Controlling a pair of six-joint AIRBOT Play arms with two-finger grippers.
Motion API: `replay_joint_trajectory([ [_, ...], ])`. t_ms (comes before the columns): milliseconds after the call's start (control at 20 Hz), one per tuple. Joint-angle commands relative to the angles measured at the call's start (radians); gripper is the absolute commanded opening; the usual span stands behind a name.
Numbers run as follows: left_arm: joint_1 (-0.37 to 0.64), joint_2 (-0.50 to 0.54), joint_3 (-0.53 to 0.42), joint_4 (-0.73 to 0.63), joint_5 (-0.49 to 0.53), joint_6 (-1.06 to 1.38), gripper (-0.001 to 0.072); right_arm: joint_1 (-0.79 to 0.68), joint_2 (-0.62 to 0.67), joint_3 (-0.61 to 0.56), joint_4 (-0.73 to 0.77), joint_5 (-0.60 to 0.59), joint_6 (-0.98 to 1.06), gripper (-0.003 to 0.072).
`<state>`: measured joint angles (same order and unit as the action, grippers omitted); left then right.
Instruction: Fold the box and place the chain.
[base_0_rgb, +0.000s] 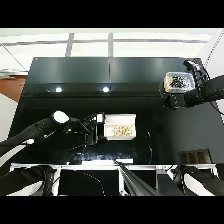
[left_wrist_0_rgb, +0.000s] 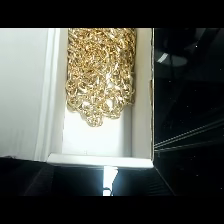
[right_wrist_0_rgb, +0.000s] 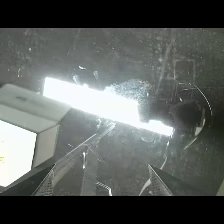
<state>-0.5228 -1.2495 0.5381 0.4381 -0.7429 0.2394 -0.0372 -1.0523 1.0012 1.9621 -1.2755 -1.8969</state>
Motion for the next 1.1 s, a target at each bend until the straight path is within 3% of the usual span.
replay_joint_trajectory([
  [0,-0.002,0.0,0.001,0.003,0.008,-0.005,0.0466,0.001,0.0,0.0,0.001,0.012,-0.008,0.0704],
  [200,-0.002,0.0,0.001,0.003,0.008,-0.005,0.0463,0.001,0.0,0.0,0.005,0.162,-0.009,0.0703],
  [300,-0.002,0.0,0.001,0.003,0.008,-0.005,0.0463,0.006,-0.001,0.0,0.117,0.263,-0.011,0.0705],
  [450,-0.002,0.0,0.001,0.004,0.006,-0.005,0.0463,0.107,-0.018,0.0,0.151,0.283,-0.206,0.0705],
  [650,-0.002,0.0,0.001,0.004,0.007,-0.005,0.0463,0.227,-0.087,0.0,0.155,0.37,-0.22,0.0704],
  [750,-0.001,0.0,0.001,0.004,0.007,-0.005,0.0463,0.253,-0.133,0.0,0.169,0.352,-0.295,0.0704],
  [950,-0.001,0.0,0.001,0.004,0.007,-0.005,0.0463,0.253,-0.185,0.0,0.462,0.244,-0.693,0.0703],
  [1050,-0.001,0.0,0.001,0.004,0.007,-0.005,0.0463,0.245,-0.187,0.0,0.462,0.176,-0.746,0.0695],
])
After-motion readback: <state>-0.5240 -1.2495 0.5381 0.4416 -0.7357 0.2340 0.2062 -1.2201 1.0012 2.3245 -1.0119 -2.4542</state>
